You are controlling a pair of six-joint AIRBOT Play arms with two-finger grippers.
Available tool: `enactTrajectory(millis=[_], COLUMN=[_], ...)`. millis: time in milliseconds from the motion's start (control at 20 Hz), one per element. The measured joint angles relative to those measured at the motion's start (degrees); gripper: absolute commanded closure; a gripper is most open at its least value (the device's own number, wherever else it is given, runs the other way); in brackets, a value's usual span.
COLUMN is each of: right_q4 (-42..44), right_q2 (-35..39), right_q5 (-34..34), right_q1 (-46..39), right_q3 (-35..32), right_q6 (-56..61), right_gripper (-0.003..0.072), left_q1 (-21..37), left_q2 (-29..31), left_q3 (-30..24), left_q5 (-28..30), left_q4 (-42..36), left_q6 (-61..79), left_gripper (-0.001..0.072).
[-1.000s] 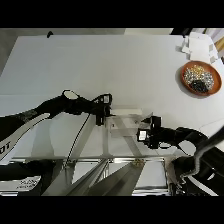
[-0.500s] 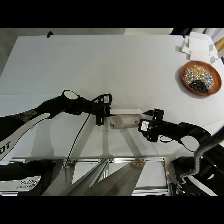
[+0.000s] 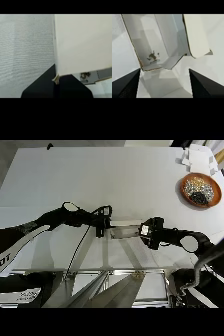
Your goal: Fold the box and place the chain.
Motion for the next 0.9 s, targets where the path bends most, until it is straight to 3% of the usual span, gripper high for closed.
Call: enactTrajectory(millis=[250,900], right_q4=[7.8,16.0], right_q2=[-2.9,-7.9], right_q5=[2.4,7.5], right_q1=[-1.9,-8.3], right_q3=[0.5,2.9], right_q6=[-9.2,-23.3], right_gripper=[0.0009,0.0], left_q1=[0.0,0.0], left_q2=[0.0,0.0], left_q3=[0.0,0.0], left_q5=[0.0,0.0], left_q4=[0.0,0.0], left_q6=[0.0,0.0], left_gripper=[0.0701,0.0701])
